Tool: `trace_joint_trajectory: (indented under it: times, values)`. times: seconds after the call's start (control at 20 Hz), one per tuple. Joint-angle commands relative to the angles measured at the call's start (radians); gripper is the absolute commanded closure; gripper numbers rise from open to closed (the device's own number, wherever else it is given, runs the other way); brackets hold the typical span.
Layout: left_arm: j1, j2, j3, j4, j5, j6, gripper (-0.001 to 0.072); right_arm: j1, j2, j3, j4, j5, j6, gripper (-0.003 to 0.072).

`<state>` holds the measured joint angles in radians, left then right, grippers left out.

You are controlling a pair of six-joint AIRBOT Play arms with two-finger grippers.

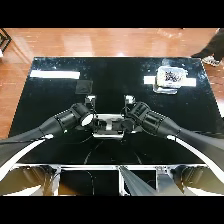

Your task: Fold the box and place the chain.

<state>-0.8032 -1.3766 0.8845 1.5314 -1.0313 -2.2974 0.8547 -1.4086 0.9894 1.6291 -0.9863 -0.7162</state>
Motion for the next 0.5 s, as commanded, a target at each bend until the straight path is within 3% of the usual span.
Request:
trace_joint_trajectory:
  times: [0.0, 0.45]
  values:
    - [-0.003, 0.000, 0.000, 0.000, 0.003, 0.001, 0.0690, 0.001, -0.019, 0.006, -0.007, -0.011, 0.019, 0.0381]
    - [-0.003, 0.000, 0.000, 0.000, 0.005, 0.000, 0.0690, 0.001, -0.061, 0.008, -0.006, 0.022, 0.032, 0.0380]
